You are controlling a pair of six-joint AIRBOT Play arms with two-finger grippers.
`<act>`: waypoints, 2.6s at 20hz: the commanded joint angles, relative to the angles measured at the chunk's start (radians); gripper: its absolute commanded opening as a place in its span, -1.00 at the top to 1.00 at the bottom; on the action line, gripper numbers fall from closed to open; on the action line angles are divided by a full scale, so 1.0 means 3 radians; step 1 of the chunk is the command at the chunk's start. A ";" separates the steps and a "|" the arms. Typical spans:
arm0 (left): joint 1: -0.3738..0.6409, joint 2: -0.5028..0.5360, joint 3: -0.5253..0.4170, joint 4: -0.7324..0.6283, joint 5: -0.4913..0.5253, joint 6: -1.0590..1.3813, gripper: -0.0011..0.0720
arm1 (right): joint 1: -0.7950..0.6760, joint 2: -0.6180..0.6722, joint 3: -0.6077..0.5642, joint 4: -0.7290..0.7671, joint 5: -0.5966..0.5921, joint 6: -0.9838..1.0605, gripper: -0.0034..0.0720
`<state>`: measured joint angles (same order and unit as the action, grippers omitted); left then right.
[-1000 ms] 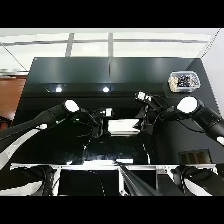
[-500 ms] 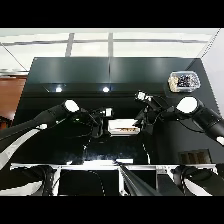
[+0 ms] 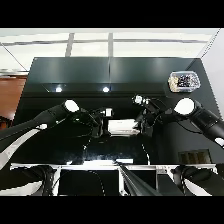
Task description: Fold the box and place the chain.
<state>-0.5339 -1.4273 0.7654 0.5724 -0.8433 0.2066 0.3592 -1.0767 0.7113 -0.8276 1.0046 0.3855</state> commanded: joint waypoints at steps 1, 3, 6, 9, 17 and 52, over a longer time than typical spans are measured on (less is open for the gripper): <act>-0.0001 -0.0001 0.0001 0.0000 0.0003 -0.0003 -0.55 | 0.0014 -0.0001 -0.0004 -0.0029 0.0018 0.0013 0.09; -0.0001 -0.0001 0.0001 0.0000 0.0003 -0.0003 -0.55 | 0.0014 -0.0001 -0.0004 -0.0033 0.0018 0.0013 0.09; -0.0001 -0.0001 0.0001 0.0000 0.0003 -0.0003 -0.55 | 0.0014 -0.0001 -0.0004 -0.0038 0.0043 0.0013 0.09; -0.0001 -0.0001 0.0001 0.0000 0.0003 -0.0003 -0.55 | 0.0014 -0.0001 -0.0004 -0.0038 0.0100 0.0013 0.09; -0.0001 -0.0001 0.0001 0.0000 0.0001 -0.0003 -0.55 | 0.0014 -0.0001 -0.0004 -0.0064 0.0140 0.0014 0.09; -0.0001 -0.0001 0.0001 -0.0003 -0.0010 -0.0003 -0.55 | -0.0373 -0.0328 -0.0529 0.1469 0.0037 0.1670 0.86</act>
<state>-0.5343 -1.4273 0.7654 0.5720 -0.8452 0.2058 0.2440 -1.1316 0.5545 -0.3676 1.0409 0.8795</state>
